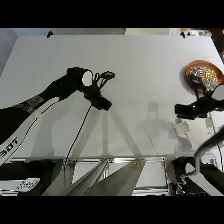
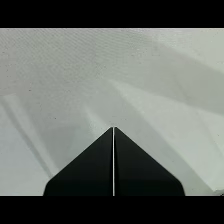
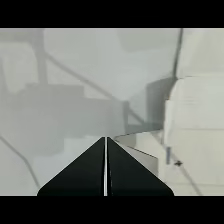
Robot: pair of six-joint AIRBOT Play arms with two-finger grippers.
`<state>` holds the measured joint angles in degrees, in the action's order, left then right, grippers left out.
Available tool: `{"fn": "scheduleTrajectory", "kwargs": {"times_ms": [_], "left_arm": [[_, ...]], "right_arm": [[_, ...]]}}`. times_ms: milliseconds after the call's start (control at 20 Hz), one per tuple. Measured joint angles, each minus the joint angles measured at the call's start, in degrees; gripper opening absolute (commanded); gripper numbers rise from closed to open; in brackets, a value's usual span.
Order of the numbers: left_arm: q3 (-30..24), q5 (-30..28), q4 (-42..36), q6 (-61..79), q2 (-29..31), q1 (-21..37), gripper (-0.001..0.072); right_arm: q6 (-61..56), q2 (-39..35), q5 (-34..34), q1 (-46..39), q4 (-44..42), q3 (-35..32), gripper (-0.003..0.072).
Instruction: Fold the box and place the chain.
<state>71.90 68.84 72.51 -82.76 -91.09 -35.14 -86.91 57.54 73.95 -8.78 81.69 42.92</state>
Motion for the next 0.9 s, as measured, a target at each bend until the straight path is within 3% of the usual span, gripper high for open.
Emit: {"fn": "scheduleTrajectory", "kwargs": {"times_ms": [250,300,400,450,900], "left_arm": [[0.0,0.02,0.0,0.0,0.0,0.0,0.0011],[0.0,0.0,-0.02,0.0,0.0,0.0,0.0011],[0.0,0.02,0.0,0.0,0.0,0.0,0.0011],[0.0,0.0,0.0,0.0,0.0,0.0,0.0011],[0.0,0.0,-0.02,0.0,0.0,0.0,0.0011]], "right_arm": [[-0.33,2.08,1.36,-11.76,9.31,9.29,0.0023],[-0.57,3.23,1.73,-14.73,11.61,11.37,0.0109],[-0.48,5.42,2.27,-20.13,15.04,14.69,0.0417],[0.37,6.49,2.45,-22.84,16.33,16.09,0.046],[9.14,15.65,2.71,-35.45,21.79,19.96,0.0476]]}}
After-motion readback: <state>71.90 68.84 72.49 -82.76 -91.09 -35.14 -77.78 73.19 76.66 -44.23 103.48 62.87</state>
